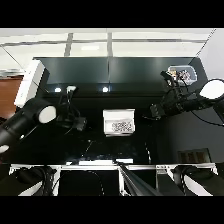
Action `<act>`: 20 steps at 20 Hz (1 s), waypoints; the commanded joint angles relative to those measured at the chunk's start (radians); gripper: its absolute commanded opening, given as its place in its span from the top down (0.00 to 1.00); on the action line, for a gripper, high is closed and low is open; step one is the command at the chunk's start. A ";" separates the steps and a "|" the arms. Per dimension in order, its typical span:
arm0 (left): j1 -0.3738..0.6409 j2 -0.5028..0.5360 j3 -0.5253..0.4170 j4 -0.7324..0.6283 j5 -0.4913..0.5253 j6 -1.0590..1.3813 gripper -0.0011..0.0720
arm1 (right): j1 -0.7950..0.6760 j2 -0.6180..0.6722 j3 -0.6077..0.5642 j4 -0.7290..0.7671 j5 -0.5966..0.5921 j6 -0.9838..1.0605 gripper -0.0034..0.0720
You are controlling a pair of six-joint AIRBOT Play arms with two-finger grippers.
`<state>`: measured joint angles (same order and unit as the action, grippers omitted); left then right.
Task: Fold the box and place the chain.
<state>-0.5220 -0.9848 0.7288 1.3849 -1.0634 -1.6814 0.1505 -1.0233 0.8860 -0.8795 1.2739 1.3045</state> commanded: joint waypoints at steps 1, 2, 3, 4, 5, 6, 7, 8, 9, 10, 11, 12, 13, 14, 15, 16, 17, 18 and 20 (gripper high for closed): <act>0.064 0.111 -0.170 -0.377 0.160 0.724 0.13 | -0.001 0.000 0.000 -0.002 -0.029 0.000 0.40; 0.055 0.106 -0.182 -0.389 0.165 0.808 0.13 | -0.001 0.000 0.000 -0.002 -0.042 0.000 0.40; 0.043 0.103 -0.188 -0.388 0.167 0.869 0.12 | -0.001 0.000 0.000 -0.002 -0.048 0.000 0.40; 0.033 0.098 -0.189 -0.388 0.167 0.934 0.09 | -0.001 0.000 0.000 -0.004 -0.048 0.000 0.40; 0.029 0.095 -0.188 -0.388 0.170 0.995 0.09 | -0.001 0.000 -0.001 -0.005 -0.048 0.000 0.40; 0.026 0.094 -0.188 -0.388 0.177 1.057 0.02 | -0.001 0.000 -0.001 -0.005 -0.048 0.000 0.40; 0.026 0.094 -0.188 -0.388 0.189 1.115 0.00 | -0.001 0.000 -0.001 -0.005 -0.048 0.000 0.40; 0.026 0.094 -0.188 -0.388 0.202 1.186 0.00 | -0.001 0.000 -0.001 -0.005 -0.048 0.000 0.40; 0.029 0.092 -0.186 -0.391 0.206 1.250 0.00 | -0.001 0.000 -0.001 -0.005 -0.048 0.000 0.40; 0.039 0.084 -0.182 -0.402 0.212 1.263 0.00 | -0.001 0.000 -0.001 -0.005 -0.048 0.000 0.40; 0.046 0.073 -0.180 -0.407 0.217 1.264 0.00 | 0.000 0.000 -0.001 -0.004 -0.048 0.001 0.40; 0.055 0.057 -0.179 -0.408 0.217 1.264 0.00 | 0.000 0.000 -0.001 -0.004 -0.048 0.001 0.40; 0.066 0.039 -0.179 -0.418 0.215 1.266 0.00 | 0.000 0.000 -0.001 -0.004 -0.048 0.001 0.40; 0.081 0.019 -0.179 -0.449 0.212 1.296 0.00 | 0.000 0.000 -0.001 -0.004 -0.048 0.001 0.40; 0.098 0.000 -0.179 -0.496 0.203 1.369 0.00 | 0.000 0.000 -0.001 -0.004 -0.048 0.008 0.40; 0.116 -0.016 -0.179 -0.549 0.185 1.459 0.00 | 0.000 0.000 -0.001 -0.004 -0.048 0.016 0.40; 0.134 -0.032 -0.179 -0.600 0.162 1.550 0.00 | 0.001 0.000 -0.001 -0.005 -0.048 0.020 0.40; 0.154 -0.047 -0.179 -0.636 0.145 1.630 0.00 | 0.001 0.000 -0.001 -0.004 -0.048 0.021 0.40; 0.190 -0.074 -0.179 -0.645 0.141 1.722 0.00 | 0.001 0.000 -0.001 -0.005 -0.048 0.023 0.40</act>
<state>-0.3790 -1.0191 0.5495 0.8169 -0.8921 -0.1600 0.1505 -1.0233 0.8848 -0.8841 1.2259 1.3174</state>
